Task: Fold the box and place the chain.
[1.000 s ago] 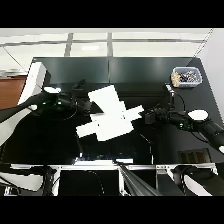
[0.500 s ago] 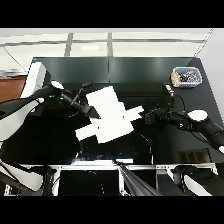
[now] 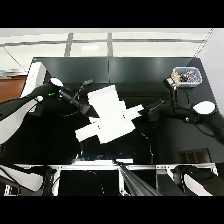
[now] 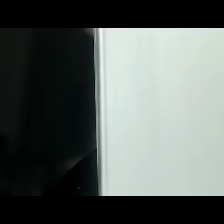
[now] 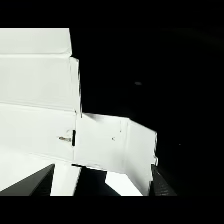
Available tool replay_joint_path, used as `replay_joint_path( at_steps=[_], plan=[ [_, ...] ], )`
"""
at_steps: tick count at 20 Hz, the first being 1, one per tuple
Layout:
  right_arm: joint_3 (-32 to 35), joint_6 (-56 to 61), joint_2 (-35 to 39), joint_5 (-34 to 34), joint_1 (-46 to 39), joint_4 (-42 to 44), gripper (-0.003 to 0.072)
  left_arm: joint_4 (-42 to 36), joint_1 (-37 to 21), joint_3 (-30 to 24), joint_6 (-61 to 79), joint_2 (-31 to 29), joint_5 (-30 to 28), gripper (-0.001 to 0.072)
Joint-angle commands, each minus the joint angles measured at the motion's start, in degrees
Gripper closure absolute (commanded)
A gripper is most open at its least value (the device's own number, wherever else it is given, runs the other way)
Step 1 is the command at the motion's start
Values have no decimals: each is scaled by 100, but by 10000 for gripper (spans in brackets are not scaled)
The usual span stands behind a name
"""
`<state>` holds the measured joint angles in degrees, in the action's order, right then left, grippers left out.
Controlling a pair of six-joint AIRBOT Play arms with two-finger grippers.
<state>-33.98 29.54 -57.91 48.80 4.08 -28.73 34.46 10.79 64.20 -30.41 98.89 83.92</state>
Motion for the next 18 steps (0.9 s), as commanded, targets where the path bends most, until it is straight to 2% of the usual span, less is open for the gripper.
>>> replay_joint_path(
  at_steps=[1,2,4,5,8,10,13,18],
  plan=[
    [-903,-719,4,1239,-142,-1506,-12,1003,452,-72,286,-623,-796,688],
    [-1067,-981,4,1445,-142,-1718,-12,1165,717,-179,601,-946,-1314,686],
    [-1086,-1285,-4,1493,-107,-1845,-12,903,1021,-367,1631,-1379,-2057,683],
    [-1036,-1327,-4,1362,-20,-1950,-12,778,1082,-398,2151,-1432,-2168,683],
    [-710,-1679,-4,1025,527,-2000,-12,769,1228,-396,3029,-1281,-2188,683],
    [-446,-1698,-17,608,966,-2253,-12,833,1329,-396,3029,-1060,-2247,682],
    [-133,-1853,-72,168,1423,-2396,-11,1349,1414,-393,3067,-732,-2175,683],
    [120,-2299,-133,-90,1711,-2424,-12,1287,1438,-389,2999,-719,-2212,683]
  ],
)
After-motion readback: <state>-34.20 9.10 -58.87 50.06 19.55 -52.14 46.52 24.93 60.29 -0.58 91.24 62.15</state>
